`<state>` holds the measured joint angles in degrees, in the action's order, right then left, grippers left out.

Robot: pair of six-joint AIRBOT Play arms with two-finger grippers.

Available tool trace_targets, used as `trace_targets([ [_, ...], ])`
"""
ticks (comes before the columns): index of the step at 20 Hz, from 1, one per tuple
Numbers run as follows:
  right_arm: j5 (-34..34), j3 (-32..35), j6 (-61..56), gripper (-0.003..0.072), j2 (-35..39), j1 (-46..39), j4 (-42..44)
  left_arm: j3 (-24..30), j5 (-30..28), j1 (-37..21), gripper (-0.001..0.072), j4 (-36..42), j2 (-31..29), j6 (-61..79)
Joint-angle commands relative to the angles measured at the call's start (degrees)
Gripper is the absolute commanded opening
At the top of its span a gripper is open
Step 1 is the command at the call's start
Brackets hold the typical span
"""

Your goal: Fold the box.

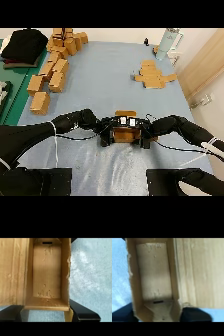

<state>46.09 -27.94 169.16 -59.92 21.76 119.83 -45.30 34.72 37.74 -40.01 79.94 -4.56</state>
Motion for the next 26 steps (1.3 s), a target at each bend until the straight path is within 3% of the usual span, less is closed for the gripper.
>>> trace_targets([
  [1,2.56,-0.02,-0.11,0.0708,0.13,0.02,-1.11,0.00,-0.22,0.04,0.0412,-0.02,0.02,0.04],
  [15,5.55,-0.87,-8.33,0.0708,0.68,0.00,-16.79,0.00,-0.22,0.07,0.0412,-0.02,0.02,0.04],
  [26,6.95,-1.16,-8.90,0.0708,4.76,0.00,-17.97,0.00,-0.22,0.04,0.0412,-0.02,0.02,0.04],
])
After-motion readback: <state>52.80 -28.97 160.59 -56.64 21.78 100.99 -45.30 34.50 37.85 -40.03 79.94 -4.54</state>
